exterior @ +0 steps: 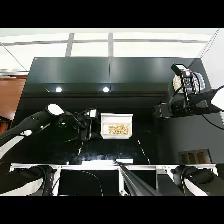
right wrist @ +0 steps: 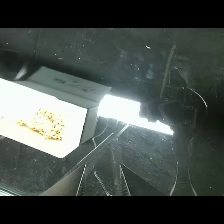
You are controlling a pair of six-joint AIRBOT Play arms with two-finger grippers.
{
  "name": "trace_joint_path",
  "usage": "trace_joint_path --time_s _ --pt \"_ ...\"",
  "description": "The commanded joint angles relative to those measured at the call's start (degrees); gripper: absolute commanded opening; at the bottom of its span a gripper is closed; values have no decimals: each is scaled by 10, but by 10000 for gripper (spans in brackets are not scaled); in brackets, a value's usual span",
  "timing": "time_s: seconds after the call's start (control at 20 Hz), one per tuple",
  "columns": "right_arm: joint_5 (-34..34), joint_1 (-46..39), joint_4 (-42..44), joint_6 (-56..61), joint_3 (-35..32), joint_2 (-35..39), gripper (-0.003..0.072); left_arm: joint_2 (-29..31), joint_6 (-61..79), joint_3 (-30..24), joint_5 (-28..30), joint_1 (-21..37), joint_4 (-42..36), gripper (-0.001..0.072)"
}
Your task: Fold the box and place the chain.
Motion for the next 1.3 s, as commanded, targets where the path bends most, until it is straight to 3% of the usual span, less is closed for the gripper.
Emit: trace_joint_path --time_s 0.0,0.95,1.0,1.1,1.25 --pt "0 0 0 0 0 0 266 -5 1 2 -3 -1 2 707" --pt "-16 0 -1 -1 0 0 266 -9 2 4 20 -26 -7 688" --pt "-20 0 -1 -1 0 0 266 -9 2 4 20 -26 -7 662" --pt "-29 0 -1 -1 0 0 266 -9 3 4 19 -26 -7 274" --pt "-29 0 -10 -3 0 -3 266 -9 2 4 19 -26 -7 261"
